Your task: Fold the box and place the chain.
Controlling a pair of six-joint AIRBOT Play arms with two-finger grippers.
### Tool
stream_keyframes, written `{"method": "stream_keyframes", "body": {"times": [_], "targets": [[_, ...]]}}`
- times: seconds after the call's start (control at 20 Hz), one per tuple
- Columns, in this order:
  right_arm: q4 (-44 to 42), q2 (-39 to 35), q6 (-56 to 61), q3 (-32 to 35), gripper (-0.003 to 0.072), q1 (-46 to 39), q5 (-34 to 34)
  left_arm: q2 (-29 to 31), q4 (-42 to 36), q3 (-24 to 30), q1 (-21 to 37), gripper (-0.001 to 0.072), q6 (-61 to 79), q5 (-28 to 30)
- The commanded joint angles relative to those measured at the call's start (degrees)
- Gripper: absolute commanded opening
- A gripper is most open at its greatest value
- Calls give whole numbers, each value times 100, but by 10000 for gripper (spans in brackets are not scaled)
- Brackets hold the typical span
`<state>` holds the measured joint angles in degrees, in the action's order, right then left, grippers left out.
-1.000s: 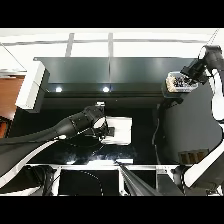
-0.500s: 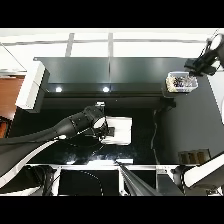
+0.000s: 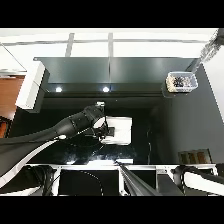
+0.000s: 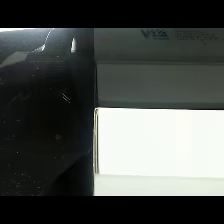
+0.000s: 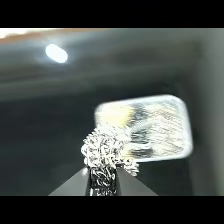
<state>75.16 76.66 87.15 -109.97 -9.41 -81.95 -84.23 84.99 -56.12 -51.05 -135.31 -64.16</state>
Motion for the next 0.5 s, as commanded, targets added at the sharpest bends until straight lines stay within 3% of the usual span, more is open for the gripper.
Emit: {"method": "stream_keyframes", "body": {"times": [0.0,0.25,0.45], "targets": [[-1078,-990,-308,190,7,96,-79,-2,0,-2,9,32,2,74],[-1215,-1961,-496,1300,8,621,-682,-2,-22,-2,7,31,2,81],[-1362,-2522,-579,2776,8,1351,-778,-2,-17,-2,7,32,2,87]]}}
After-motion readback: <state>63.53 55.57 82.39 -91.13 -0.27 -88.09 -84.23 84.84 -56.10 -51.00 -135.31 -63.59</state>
